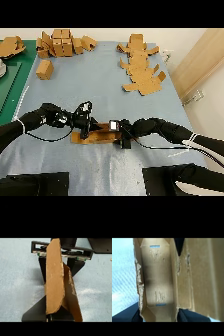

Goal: Fold the box.

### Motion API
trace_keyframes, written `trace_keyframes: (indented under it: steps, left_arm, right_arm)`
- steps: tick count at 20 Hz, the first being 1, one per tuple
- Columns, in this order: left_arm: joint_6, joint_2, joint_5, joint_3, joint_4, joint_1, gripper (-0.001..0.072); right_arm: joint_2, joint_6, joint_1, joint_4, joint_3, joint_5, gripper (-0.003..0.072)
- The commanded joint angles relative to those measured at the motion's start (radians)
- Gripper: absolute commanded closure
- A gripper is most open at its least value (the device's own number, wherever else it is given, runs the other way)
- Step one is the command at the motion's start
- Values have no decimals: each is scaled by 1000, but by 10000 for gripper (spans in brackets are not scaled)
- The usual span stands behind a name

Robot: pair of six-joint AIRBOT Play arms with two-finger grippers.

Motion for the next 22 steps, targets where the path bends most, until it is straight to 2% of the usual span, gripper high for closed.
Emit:
trace_keyframes:
  steps: [1,8,11,12,13,18,19,20,21,22]
  left_arm:
    - [1,0,13,0,-18,1,697]
    - [-9,0,20,0,-18,1,696]
    - [-87,0,27,0,-17,1,685]
    - [-105,1,40,0,-19,1,439]
    - [-159,1,65,0,-34,1,306]
    - [-279,20,79,14,-40,20,297]
    - [-300,37,83,14,-39,24,230]
    - [-330,57,93,14,-39,32,89]
    - [-363,78,98,14,-35,45,44]
    - [-393,99,97,14,-26,58,44]
  right_arm:
    - [-1,0,1,-1,-1,0,249]
    - [-1,-1,1,-1,-1,-1,249]
    - [-1,-1,1,-1,-1,0,248]
    - [-1,0,1,-1,-1,0,248]
    - [-1,0,1,-1,-1,0,248]
    - [-1,0,1,-1,-1,-1,248]
    - [-1,-1,1,-1,-1,0,249]
    - [-1,-1,1,-1,-1,0,249]
    - [-1,0,1,-1,-1,-1,249]
    - [-1,-1,1,-1,-1,-1,249]
